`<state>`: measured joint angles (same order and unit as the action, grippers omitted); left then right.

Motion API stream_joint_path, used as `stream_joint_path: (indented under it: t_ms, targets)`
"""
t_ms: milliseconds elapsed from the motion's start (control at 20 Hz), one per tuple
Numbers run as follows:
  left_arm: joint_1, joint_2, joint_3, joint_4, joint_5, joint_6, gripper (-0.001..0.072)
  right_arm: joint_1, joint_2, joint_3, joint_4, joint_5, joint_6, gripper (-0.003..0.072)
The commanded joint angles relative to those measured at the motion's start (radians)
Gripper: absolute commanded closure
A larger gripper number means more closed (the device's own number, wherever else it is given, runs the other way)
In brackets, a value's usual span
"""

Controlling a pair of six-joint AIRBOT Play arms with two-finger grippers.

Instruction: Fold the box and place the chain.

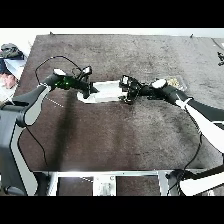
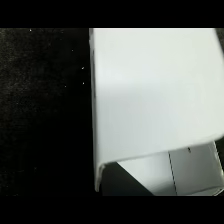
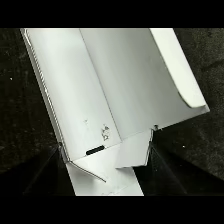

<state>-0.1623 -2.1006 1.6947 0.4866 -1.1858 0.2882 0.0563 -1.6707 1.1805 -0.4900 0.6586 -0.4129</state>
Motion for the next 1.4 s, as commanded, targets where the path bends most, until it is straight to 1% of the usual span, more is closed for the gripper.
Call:
stream_joint_path:
  t_ms: [0,50,150,250,350,650,800,1000,1150,1350]
  targets:
    - [0.0,0.0,0.0,0.0,0.0,0.0,0.0698,-0.037,-0.056,0.085,-0.008,0.139,0.014,0.009]
    - [0.0,0.0,0.0,0.0,-0.001,0.0,0.0698,-0.039,-0.069,0.109,-0.012,0.163,0.017,0.009]
    - [0.0,0.0,0.0,0.0,0.0,0.0,0.0698,-0.039,-0.085,0.143,-0.023,0.166,0.017,0.0091]
    - [0.0,0.0,0.0,0.0,0.0,0.0,0.0698,-0.04,-0.11,0.18,-0.076,0.186,0.053,0.0091]
    - [0.0,0.0,0.0,0.0,0.0,0.0,0.0698,-0.052,-0.143,0.225,-0.12,0.236,0.097,0.009]
    - [0.0,0.0,0.0,0.0,0.0,0.0,0.0698,-0.082,-0.168,0.294,-0.119,0.314,0.099,0.0091]
    - [0.0,0.0,0.0,0.0,-0.001,0.0,0.0698,-0.082,-0.23,0.38,-0.12,0.39,0.127,0.0091]
    - [0.0,0.0,0.0,0.0,0.0,0.0,0.0698,-0.082,-0.304,0.469,-0.12,0.456,0.156,0.0091]
    - [0.0,0.0,0.0,0.0,-0.001,0.0,0.0698,-0.082,-0.345,0.515,-0.119,0.488,0.172,0.0091]
    - [0.0,0.0,0.0,0.0,-0.001,0.0,0.0698,-0.082,-0.385,0.557,-0.118,0.559,0.193,0.0091]
